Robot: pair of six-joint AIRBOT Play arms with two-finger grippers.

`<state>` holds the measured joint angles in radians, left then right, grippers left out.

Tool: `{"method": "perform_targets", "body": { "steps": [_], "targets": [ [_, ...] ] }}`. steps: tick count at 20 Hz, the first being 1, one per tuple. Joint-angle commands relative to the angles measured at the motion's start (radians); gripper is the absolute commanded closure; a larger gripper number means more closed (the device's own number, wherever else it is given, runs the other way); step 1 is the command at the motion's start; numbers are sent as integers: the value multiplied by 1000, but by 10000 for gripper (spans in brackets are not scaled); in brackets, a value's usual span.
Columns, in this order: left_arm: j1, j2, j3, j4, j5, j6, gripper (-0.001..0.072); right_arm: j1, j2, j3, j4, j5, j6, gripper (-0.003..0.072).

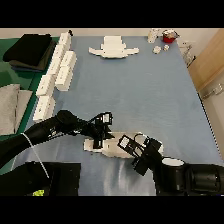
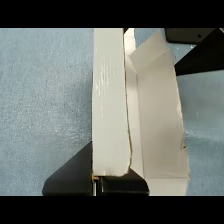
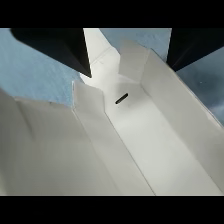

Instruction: Fold the box.

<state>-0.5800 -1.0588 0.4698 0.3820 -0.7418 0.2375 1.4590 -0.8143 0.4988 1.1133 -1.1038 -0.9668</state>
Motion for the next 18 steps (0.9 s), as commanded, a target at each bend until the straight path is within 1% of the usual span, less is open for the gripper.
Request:
{"method": "perform_targets", "body": {
  "steps": [1,4,7,13,15,16,18],
  "targets": [
    [0,0,0,0,1,0,695,-99,69,-18,119,46,-247,-34],
    [0,0,0,0,0,0,696,-191,120,-18,140,43,-397,-34],
    [0,0,0,0,2,0,695,-277,142,-18,162,77,-519,-34],
    [0,0,0,0,1,0,696,-407,148,-18,314,137,-779,-34],
    [0,0,0,0,0,0,696,-486,148,-19,392,163,-913,-34],
    [0,0,0,0,0,0,695,-541,148,-25,467,173,-1008,-34],
    [0,0,0,0,1,0,695,-663,146,-46,664,180,-1239,-34]
  ]
}}
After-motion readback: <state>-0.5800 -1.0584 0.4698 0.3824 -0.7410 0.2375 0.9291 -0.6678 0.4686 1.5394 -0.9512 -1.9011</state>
